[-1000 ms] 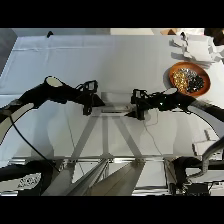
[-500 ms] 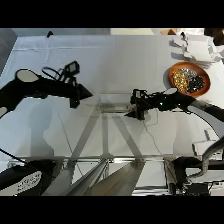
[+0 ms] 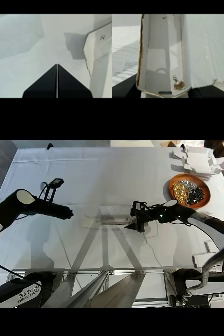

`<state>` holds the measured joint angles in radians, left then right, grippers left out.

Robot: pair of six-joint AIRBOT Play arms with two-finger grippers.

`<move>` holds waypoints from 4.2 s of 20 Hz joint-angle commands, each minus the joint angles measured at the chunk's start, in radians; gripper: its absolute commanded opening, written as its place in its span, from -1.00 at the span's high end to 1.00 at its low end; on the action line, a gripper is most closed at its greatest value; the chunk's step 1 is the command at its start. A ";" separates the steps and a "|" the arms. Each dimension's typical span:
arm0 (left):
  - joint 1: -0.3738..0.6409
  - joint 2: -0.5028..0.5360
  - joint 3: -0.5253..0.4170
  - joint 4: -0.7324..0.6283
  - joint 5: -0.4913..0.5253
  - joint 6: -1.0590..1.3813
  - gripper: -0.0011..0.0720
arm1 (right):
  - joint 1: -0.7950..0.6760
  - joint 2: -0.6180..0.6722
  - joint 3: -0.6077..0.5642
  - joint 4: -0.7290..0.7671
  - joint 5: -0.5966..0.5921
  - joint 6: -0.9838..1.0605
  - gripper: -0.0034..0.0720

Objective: Fold the box and place the chain.

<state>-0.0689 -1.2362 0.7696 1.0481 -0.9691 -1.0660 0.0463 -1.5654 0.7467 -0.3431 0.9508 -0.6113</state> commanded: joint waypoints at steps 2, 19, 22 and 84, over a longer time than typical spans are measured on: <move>-0.024 -0.021 -0.071 -0.038 0.013 -0.113 0.95 | 0.000 0.001 0.001 0.000 0.000 0.000 -0.52; -0.145 -0.110 -0.082 -0.466 0.052 0.083 0.95 | 0.000 0.001 0.001 0.000 0.000 0.000 -0.52; -0.145 -0.110 -0.082 -0.509 0.030 0.154 0.94 | 0.000 0.001 0.001 0.000 0.000 0.000 -0.52; -0.418 -0.110 -0.081 -0.499 0.432 0.163 -0.56 | 0.000 0.001 0.001 0.000 0.000 0.000 -0.52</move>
<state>-0.4709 -1.3460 0.6884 0.5140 -0.5808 -0.8940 0.0463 -1.5654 0.7471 -0.3435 0.9508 -0.6113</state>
